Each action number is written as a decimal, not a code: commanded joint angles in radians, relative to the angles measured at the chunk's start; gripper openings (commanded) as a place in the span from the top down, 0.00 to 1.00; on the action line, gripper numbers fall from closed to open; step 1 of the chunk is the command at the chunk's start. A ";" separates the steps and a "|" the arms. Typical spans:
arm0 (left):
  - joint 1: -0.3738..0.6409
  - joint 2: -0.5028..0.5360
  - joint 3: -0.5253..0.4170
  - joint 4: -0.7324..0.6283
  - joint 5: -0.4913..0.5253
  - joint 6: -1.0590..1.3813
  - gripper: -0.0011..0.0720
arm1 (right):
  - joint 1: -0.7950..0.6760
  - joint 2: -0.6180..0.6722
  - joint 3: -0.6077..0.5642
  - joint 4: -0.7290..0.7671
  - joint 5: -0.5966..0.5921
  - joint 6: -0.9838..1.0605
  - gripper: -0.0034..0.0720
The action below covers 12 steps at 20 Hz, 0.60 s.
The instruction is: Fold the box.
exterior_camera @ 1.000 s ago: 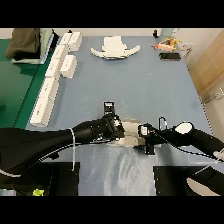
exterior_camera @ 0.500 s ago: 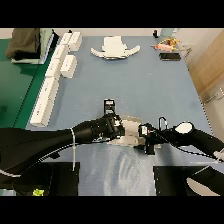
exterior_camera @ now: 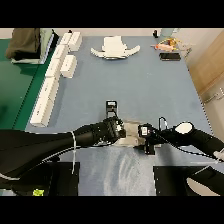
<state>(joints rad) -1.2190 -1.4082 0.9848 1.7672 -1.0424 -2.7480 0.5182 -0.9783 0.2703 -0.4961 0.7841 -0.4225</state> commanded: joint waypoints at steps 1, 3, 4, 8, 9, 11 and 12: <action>-0.016 0.000 -0.003 -0.009 -0.048 -0.002 0.96 | 0.001 0.001 0.000 0.003 0.000 0.002 0.28; -0.016 0.000 -0.003 -0.023 -0.049 -0.002 0.90 | 0.001 0.001 0.000 0.003 0.000 0.002 0.28; -0.016 0.000 -0.003 -0.033 -0.049 -0.002 0.46 | 0.001 0.001 0.001 0.003 0.000 0.002 0.28; -0.013 0.001 -0.001 -0.042 -0.069 -0.021 0.22 | 0.001 0.001 0.000 0.003 0.000 0.002 0.28; -0.013 0.002 -0.001 -0.037 -0.068 -0.021 0.22 | 0.001 0.001 0.000 0.003 0.000 0.002 0.28; -0.012 0.001 -0.001 -0.025 -0.068 -0.019 0.22 | 0.001 0.001 0.000 0.002 0.000 0.002 0.28; -0.009 0.001 -0.001 -0.024 -0.068 -0.016 0.22 | 0.001 0.001 0.000 0.003 0.000 0.002 0.28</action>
<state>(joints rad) -1.2301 -1.4078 0.9829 1.7351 -1.1038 -2.7655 0.5198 -0.9783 0.2699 -0.4942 0.7860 -0.4210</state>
